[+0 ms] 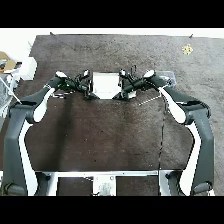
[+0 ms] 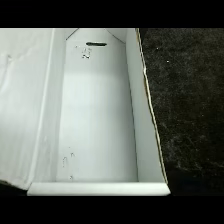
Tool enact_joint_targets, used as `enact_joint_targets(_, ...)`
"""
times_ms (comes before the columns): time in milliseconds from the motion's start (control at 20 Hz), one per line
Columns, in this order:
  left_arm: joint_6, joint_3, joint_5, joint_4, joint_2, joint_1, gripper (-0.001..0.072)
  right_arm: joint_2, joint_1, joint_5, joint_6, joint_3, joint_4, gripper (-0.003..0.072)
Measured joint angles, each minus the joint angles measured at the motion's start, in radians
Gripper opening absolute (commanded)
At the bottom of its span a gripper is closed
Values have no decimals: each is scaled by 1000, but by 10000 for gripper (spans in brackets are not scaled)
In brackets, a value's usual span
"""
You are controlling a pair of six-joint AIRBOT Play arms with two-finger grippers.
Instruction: Fold the box and place the chain.
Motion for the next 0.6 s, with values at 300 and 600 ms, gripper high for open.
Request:
enact_joint_targets(300,0,0,0,-4,0,0,354,0,0,0,0,0,0,384)
enact_joint_targets(600,0,0,-1,-9,0,0,354,0,0,0,-1,0,0,384)
